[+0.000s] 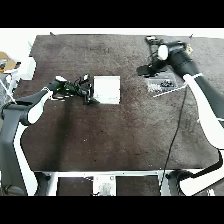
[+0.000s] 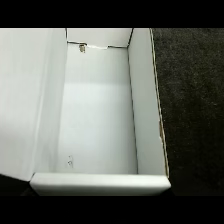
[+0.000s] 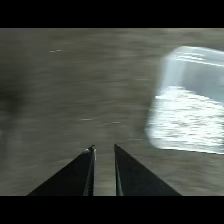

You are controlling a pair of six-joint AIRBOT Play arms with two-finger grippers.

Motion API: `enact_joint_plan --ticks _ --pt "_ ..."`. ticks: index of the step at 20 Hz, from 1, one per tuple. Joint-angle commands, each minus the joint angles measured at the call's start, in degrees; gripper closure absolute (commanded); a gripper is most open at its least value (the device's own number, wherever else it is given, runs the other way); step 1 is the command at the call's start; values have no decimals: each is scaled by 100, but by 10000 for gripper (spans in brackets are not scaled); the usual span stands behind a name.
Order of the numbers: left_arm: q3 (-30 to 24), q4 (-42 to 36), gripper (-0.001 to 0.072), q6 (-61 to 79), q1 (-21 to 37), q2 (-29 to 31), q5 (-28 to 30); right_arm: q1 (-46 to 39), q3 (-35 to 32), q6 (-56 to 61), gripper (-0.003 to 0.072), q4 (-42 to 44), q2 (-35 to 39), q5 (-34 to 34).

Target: Fold the box and place the chain.

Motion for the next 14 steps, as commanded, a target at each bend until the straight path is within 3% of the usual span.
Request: enact_joint_plan --ticks 1,2,3,14 --pt "4 0 249 2 2 -4 9 -837 2 -225 527 120 -149 -13" --pt "4 0 249 2 2 -2 9 -1001 2 -385 515 339 -251 -74" --pt "4 0 249 2 2 -2 9 -1117 2 -525 436 579 -350 -149" --pt "4 0 249 2 2 -2 7 -1239 2 -763 432 868 -1132 -396"
